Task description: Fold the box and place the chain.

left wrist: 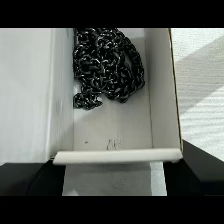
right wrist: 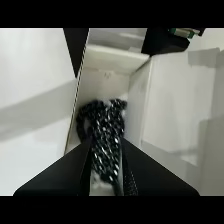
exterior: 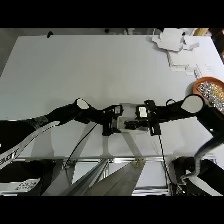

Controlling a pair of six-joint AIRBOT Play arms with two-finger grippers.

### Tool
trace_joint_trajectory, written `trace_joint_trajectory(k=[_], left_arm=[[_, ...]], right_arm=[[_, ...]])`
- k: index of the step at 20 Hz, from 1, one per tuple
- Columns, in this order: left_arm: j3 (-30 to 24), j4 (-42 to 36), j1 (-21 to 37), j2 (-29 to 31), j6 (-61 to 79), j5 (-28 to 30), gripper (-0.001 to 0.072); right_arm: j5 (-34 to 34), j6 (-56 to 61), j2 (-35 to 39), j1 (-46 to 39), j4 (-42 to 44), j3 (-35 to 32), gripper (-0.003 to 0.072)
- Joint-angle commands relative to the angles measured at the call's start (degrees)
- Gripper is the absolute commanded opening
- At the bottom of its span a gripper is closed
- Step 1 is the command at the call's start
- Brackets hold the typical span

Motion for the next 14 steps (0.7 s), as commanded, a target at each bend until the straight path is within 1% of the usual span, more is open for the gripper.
trace_joint_trajectory(k=[1,4,6,9,11,14], left_arm=[[-0.02,0.02,0.0,0.02,0.0,0.04,0.021],[-0.02,0.02,0.0,0.02,0.0,0.02,0.021],[-0.02,0.02,0.0,0.02,0.0,0.0,0.021],[-0.02,0.02,0.0,0.02,0.0,0.02,0.021],[-0.02,0.02,0.0,0.02,0.0,0.02,0.021],[-0.02,0.02,0.0,0.02,0.0,0.0,0.021]], right_arm=[[0.42,0.5,6.4,-1.29,-12.17,0.11,0.0205],[2.14,2.51,8.31,-9.77,-13.49,0.11,0.0203],[2.62,3.23,7.87,-16.39,-13.55,0.09,0.0202],[1.7,2.71,5.73,-23.43,-13.7,0.09,0.0203],[1.01,1.88,2.86,-25.44,-13.7,0.09,0.0203],[-0.94,-2.14,-2.75,-25.68,-13.92,0.09,0.0203]])
